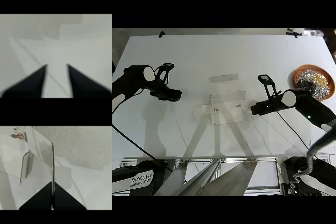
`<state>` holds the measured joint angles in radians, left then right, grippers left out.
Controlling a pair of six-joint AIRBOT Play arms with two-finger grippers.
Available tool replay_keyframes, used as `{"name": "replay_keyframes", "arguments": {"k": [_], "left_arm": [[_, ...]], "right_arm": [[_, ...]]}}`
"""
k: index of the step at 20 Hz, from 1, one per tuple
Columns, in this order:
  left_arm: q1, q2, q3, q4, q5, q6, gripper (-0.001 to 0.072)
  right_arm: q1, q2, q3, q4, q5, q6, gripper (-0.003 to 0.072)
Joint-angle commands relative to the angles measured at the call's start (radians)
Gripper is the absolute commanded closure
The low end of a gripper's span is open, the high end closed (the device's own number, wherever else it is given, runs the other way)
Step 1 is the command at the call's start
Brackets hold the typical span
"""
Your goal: Fold the box and place the chain.
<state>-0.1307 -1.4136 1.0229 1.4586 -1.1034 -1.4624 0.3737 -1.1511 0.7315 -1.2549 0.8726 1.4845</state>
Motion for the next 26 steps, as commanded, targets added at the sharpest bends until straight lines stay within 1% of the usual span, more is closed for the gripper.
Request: {"name": "replay_keyframes", "arguments": {"k": [1, 5, 7, 8, 9, 11, 13, 17, 21, 22, 23, 24, 26], "left_arm": [[-0.001, -0.001, 0.000, -0.241, 0.057, 0.229, 0.0176], [-0.002, -0.010, 0.000, -0.649, 0.027, 0.713, 0.0171], [-0.002, -0.021, 0.000, -0.823, 0.007, 0.912, 0.0100], [-0.002, -0.029, 0.000, -0.884, 0.008, 0.980, 0.0071], [-0.002, -0.040, 0.000, -0.936, 0.007, 1.038, 0.0071], [-0.003, -0.076, 0.000, -1.021, -0.013, 1.128, 0.0071], [-0.008, -0.129, 0.000, -1.097, -0.059, 1.198, 0.0071], [-0.043, -0.233, 0.000, -1.116, -0.076, 1.261, 0.0071], [-0.074, -0.296, 0.000, -1.159, -0.049, 1.320, 0.0081], [-0.084, -0.308, 0.000, -1.183, -0.042, 1.340, 0.0091], [-0.093, -0.316, 0.000, -1.213, -0.036, 1.366, 0.0130], [-0.104, -0.320, 0.002, -1.242, -0.033, 1.399, 0.0244], [-0.132, -0.322, 0.003, -1.295, -0.001, 1.440, 0.0401]], "right_arm": [[0.002, 0.001, -0.001, 0.002, -0.003, 0.000, 0.0678], [0.002, 0.001, -0.001, 0.002, -0.002, 0.000, 0.0678], [0.002, 0.001, -0.001, 0.003, -0.001, 0.000, 0.0678], [0.002, 0.001, -0.001, 0.003, -0.001, 0.000, 0.0678], [0.002, 0.001, -0.001, 0.005, 0.000, 0.000, 0.0678], [0.002, 0.001, -0.001, 0.007, 0.002, 0.000, 0.0678], [0.002, 0.001, -0.001, 0.007, 0.003, 0.000, 0.0678], [0.002, 0.001, -0.001, 0.007, 0.005, 0.000, 0.0678], [0.002, 0.001, -0.001, 0.007, 0.011, 0.000, 0.0678], [0.002, 0.001, -0.001, 0.007, 0.014, 0.000, 0.0678], [0.002, 0.001, -0.001, 0.007, 0.019, 0.000, 0.0678], [0.002, 0.001, -0.001, 0.007, 0.027, 0.000, 0.0678], [0.002, 0.001, -0.001, 0.007, 0.039, 0.000, 0.0677]]}}
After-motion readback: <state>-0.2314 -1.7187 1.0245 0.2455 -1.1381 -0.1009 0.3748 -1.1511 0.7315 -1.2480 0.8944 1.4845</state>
